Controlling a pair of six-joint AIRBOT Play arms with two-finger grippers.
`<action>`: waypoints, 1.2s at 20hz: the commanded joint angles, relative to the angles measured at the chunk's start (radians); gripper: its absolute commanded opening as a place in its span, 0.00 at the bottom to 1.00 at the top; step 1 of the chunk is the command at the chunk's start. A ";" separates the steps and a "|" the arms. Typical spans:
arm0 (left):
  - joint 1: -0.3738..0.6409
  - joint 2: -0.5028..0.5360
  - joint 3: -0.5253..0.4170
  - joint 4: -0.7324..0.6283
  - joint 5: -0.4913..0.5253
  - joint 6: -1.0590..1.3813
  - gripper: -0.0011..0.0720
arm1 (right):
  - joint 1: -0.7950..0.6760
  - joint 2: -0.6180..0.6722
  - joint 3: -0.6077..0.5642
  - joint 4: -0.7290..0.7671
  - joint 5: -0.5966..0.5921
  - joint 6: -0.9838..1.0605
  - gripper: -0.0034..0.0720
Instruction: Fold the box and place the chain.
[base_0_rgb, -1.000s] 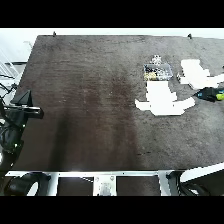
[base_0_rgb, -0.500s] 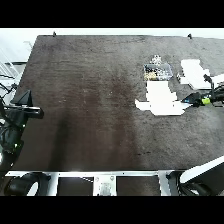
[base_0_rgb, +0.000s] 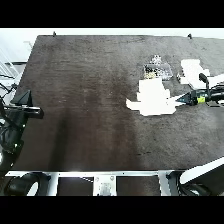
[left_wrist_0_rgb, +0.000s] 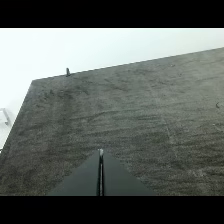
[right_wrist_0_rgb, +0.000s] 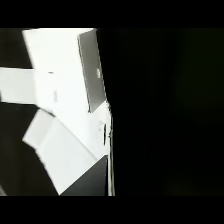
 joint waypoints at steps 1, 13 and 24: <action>0.000 0.001 0.000 0.000 0.000 0.000 0.04 | 0.078 0.146 -0.195 0.135 -0.085 -0.003 0.05; 0.000 0.001 0.000 0.001 0.001 0.000 0.04 | 0.592 0.335 -0.517 0.369 -0.687 -0.008 0.05; 0.000 0.001 0.000 0.001 -0.034 -0.060 0.04 | 0.611 0.335 -0.516 0.372 -0.756 -0.101 0.05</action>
